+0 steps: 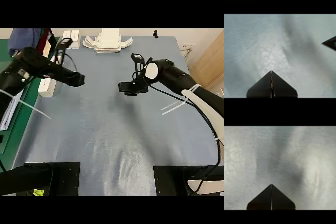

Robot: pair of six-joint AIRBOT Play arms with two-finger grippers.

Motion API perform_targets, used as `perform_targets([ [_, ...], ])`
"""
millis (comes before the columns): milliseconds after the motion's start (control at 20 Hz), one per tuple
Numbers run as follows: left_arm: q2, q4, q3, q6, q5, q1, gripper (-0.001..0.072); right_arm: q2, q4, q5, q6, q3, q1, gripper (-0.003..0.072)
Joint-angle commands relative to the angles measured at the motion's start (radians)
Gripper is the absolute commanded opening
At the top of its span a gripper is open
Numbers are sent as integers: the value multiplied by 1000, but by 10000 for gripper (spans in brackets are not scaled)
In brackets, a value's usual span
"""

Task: Fold the box.

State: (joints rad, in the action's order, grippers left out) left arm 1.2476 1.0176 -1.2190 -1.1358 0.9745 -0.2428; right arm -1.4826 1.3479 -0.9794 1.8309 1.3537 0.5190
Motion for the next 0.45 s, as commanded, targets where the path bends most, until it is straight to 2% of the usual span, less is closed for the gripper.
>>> perform_targets([
  [0, 92, 15, -45, -69, 4, -95, 14, -58, -31, -18, -26, 58, 38, 4],
  [400, 108, 15, -45, -69, 2, -100, 14, -58, -35, -18, -26, 58, 38, 4],
])
